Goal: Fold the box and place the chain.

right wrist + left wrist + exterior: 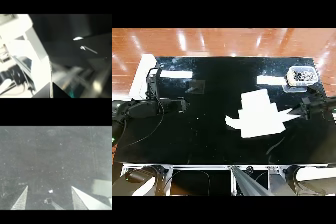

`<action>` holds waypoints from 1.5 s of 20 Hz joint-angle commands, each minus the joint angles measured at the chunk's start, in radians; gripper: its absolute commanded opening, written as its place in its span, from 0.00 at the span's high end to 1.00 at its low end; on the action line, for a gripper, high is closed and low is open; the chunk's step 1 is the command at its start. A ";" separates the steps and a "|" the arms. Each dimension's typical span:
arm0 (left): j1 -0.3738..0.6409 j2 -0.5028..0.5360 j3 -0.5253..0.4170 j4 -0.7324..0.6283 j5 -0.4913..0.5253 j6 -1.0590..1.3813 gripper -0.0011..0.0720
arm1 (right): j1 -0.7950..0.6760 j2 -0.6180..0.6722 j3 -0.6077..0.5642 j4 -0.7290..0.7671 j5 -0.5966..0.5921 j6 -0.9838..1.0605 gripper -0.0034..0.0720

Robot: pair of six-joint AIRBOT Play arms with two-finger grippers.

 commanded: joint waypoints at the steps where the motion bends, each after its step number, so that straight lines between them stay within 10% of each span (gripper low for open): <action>1: 0.000 -0.001 0.000 -0.005 -0.001 0.000 0.12 | 0.167 0.179 -0.162 0.211 -0.225 -0.026 0.92; 13: 0.011 -0.057 -0.001 0.036 0.014 0.061 0.13 | 0.639 0.653 -0.749 0.262 -0.858 -0.284 0.92; 19: 0.018 -0.229 -0.011 -0.536 0.119 0.622 0.13 | 0.639 0.719 -0.782 0.295 -0.867 -0.278 0.92; 22: 0.079 -0.386 0.002 -0.824 0.328 1.058 0.13 | 0.639 0.719 -0.782 0.310 -0.860 -0.277 0.92; 30: 0.069 -0.678 0.191 -0.868 0.431 1.265 0.13 | 0.639 0.719 -0.782 0.311 -0.861 -0.269 0.92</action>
